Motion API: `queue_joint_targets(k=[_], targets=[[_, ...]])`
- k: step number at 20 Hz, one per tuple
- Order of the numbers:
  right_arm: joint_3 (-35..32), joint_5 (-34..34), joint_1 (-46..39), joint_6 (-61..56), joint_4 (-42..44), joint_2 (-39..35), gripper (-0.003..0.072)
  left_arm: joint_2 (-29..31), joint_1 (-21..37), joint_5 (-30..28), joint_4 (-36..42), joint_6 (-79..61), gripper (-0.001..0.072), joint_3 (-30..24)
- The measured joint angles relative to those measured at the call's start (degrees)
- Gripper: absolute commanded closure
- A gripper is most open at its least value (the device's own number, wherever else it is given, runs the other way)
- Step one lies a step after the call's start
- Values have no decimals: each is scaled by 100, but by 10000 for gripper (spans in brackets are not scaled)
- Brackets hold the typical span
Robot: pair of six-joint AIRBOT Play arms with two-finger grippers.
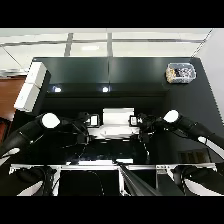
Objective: Fold the box and place the chain.
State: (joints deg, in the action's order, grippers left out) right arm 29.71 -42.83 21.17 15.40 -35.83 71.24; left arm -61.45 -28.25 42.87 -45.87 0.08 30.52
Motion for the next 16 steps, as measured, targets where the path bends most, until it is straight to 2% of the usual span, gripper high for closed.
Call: queue_joint_targets(k=[1, 2, 3, 4, 11, 16], targets=[[0, 0, 0, 0, 0, 0, 674, -120, -68, 0, 111, -85, 36, 39], [0, 0, 0, 0, 2, 0, 674, -232, -140, 4, 195, -168, 130, 70], [0, 0, 0, 0, 0, 0, 674, -313, -195, 4, 234, -223, 329, 94], [0, 0, 0, 0, 2, 0, 674, -378, -238, -20, 278, -275, 431, 111], [0, 0, 0, 0, 2, 0, 673, -538, -411, -254, 588, -404, 435, 151], [0, 4, 0, -2, 4, -2, 674, -728, -560, -629, 1370, -411, 435, 151]])
